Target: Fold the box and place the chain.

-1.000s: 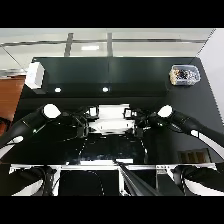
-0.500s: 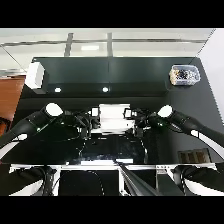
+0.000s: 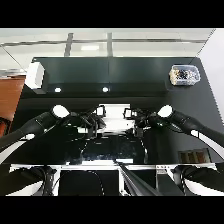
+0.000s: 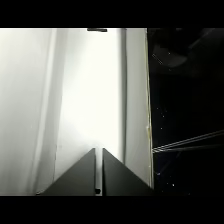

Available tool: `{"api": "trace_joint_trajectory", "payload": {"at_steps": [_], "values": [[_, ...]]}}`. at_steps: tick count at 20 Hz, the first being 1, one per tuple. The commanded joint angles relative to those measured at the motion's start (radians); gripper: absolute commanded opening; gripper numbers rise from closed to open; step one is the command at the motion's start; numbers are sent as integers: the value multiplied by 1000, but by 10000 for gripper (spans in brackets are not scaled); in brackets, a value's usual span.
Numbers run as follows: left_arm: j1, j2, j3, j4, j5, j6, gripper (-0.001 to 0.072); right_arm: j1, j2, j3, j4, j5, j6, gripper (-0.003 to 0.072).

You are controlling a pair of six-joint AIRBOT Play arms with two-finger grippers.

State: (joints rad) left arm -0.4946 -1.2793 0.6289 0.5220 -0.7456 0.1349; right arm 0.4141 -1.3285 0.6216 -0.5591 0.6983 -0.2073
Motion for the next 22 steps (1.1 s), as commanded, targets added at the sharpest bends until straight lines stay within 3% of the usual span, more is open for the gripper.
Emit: {"api": "trace_joint_trajectory", "payload": {"at_steps": [1, 2, 3, 4, 5, 6, 8, 11, 14, 17, 19, 22], "values": [[-4, -5, 0, -3, 9, -86, 58, 0, -1, -1, 0, 1, 1, 405], [-4, -4, 0, -4, 9, -108, 279, 0, -1, -1, 0, 1, 1, 405], [-3, -1, 0, -2, 6, -131, 245, 0, -1, -1, 1, 1, 1, 405], [2, 10, 3, 19, -3, -132, 19, 0, -1, -1, 0, 1, 1, 404], [6, 28, 7, 38, -5, -146, 84, 0, -1, -1, 1, 1, 1, 405], [15, 58, 8, 43, -7, -171, 95, 0, -1, -1, 0, 1, 1, 405], [55, 145, 7, 74, -50, -193, 21, 0, -1, -1, 0, 1, 1, 404], [150, 307, 7, 236, -135, -395, 21, 0, -1, -1, 0, 1, 1, 405], [291, 429, 5, 520, -235, -764, 21, 0, -1, -1, 0, 1, 1, 405], [480, 416, -22, 708, -302, -1396, 21, 0, -1, -1, 0, 1, 1, 405], [632, 346, -60, 575, -416, -1477, 23, 0, -1, -1, 0, 1, 1, 405], [832, 164, -134, 190, -559, -1229, 22, 0, -1, -1, 0, 1, 1, 405]]}}
